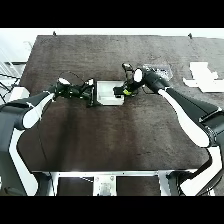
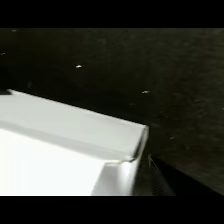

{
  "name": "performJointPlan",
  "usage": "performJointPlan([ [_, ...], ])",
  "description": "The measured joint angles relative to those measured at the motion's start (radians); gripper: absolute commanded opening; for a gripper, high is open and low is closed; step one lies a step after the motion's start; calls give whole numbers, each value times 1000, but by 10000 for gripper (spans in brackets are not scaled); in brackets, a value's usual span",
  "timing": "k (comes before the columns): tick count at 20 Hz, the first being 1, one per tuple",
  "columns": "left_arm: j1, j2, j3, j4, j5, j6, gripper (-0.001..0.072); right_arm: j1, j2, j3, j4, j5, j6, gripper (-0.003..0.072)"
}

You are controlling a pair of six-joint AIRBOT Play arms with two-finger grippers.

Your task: Fold the box and place the chain.

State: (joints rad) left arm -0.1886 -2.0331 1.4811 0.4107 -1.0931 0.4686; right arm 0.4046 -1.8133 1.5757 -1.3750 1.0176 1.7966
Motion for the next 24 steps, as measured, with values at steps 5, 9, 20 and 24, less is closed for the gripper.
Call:
performJointPlan([
  [5,0,0,0,0,0,0,516,4,-8,29,-31,29,34,491],
  [9,0,0,0,0,-2,0,515,5,-29,35,-37,38,63,439],
  [20,0,0,0,1,-8,0,516,5,-48,81,-85,107,145,389],
  [24,0,0,0,1,-8,0,515,5,-50,111,-108,149,159,388],
])
